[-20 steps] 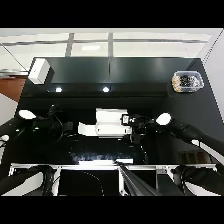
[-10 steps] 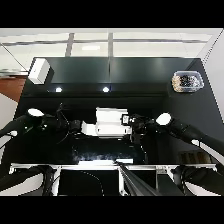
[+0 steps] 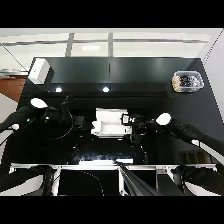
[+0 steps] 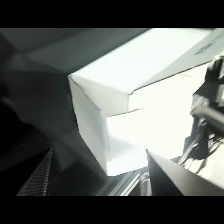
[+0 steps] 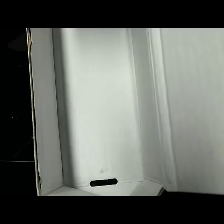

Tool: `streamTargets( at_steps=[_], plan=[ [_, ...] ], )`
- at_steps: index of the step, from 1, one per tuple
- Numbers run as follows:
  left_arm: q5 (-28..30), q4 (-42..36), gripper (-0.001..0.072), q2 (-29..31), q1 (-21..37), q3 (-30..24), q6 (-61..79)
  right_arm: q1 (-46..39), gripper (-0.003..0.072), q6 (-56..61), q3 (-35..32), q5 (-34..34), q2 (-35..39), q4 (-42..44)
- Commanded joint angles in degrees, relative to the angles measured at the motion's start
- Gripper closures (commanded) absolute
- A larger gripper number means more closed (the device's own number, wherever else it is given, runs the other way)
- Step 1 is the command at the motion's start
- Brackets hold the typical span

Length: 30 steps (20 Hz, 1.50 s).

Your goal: Fold the box and place the chain.

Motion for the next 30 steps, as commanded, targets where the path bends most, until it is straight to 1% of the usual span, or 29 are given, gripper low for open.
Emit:
streamTargets(
  at_steps=[1,5,6,9,16,21,25,26,28,30],
  plan=[
    [1.5,7.9,0.0075,0.0,-5.3,3.9,-7.7,0.0,0.015,0.0,0.0,0.0,0.0,0.0],
    [3.3,8.0,0.0076,0.0,-8.9,4.8,-11.9,0.0,0.015,0.1,0.0,0.0,0.0,0.0],
    [3.9,7.8,0.0086,0.0,-9.5,4.8,-13.0,0.0,0.015,0.1,0.0,0.0,0.0,0.0],
    [3.9,7.8,0.0086,0.2,-10.7,4.8,-14.5,0.0,0.015,0.1,0.0,0.0,0.0,0.0],
    [2.5,7.6,0.0092,0.3,-10.7,5.1,-16.6,0.0,0.015,0.1,0.0,0.0,0.0,0.0],
    [1.6,8.0,0.0093,0.3,-10.7,8.9,-16.7,0.0,0.015,0.1,0.0,0.0,0.0,0.0],
    [1.0,8.3,0.0092,0.3,-10.7,9.4,-18.1,0.0,0.015,0.1,0.0,0.0,0.0,0.0],
    [0.7,8.4,0.008,0.3,-10.7,9.4,-18.1,0.0,0.015,0.1,0.0,0.0,0.0,0.0],
    [-0.3,8.9,-0.0006,0.3,-10.7,9.4,-18.1,0.0,0.015,0.1,0.0,0.0,0.0,0.0],
    [-1.8,10.2,-0.0006,0.3,-10.6,9.7,-18.0,0.0,0.015,0.1,0.0,0.0,0.0,0.0]
  ],
)
